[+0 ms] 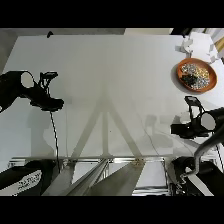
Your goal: Fold the box and place the chain.
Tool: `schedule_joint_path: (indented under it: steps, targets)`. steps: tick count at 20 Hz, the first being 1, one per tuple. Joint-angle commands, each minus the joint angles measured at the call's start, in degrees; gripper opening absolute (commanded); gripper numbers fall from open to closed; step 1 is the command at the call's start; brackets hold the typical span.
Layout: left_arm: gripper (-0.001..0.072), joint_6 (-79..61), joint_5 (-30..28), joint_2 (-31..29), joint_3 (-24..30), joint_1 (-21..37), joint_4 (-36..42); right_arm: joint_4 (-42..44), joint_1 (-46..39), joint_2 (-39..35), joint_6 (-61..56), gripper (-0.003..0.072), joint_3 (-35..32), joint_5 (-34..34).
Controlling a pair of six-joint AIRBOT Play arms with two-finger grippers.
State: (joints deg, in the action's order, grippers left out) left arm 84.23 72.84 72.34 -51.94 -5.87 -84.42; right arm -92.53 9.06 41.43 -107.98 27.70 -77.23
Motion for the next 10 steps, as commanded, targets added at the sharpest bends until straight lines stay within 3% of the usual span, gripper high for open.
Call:
schedule_joint_path:
  steps: [1, 5, 10]
  targets:
    - [0.0012, 0.0, 0.0, 0.0, 0.0, 0.1, 0.0, -0.2, 0.0, -0.1, 0.0, 0.0015, 0.0, 1.8]
    - [0.0012, 0.0, 0.0, 0.0, 0.0, 0.1, 0.0, -8.3, -1.9, 0.0, 3.7, 0.0013, 1.4, 0.0]
    - [0.0012, 0.0, 0.0, 0.0, 0.0, 0.1, 0.0, -16.3, -20.0, 0.0, 18.8, 0.0012, 4.7, -0.7]
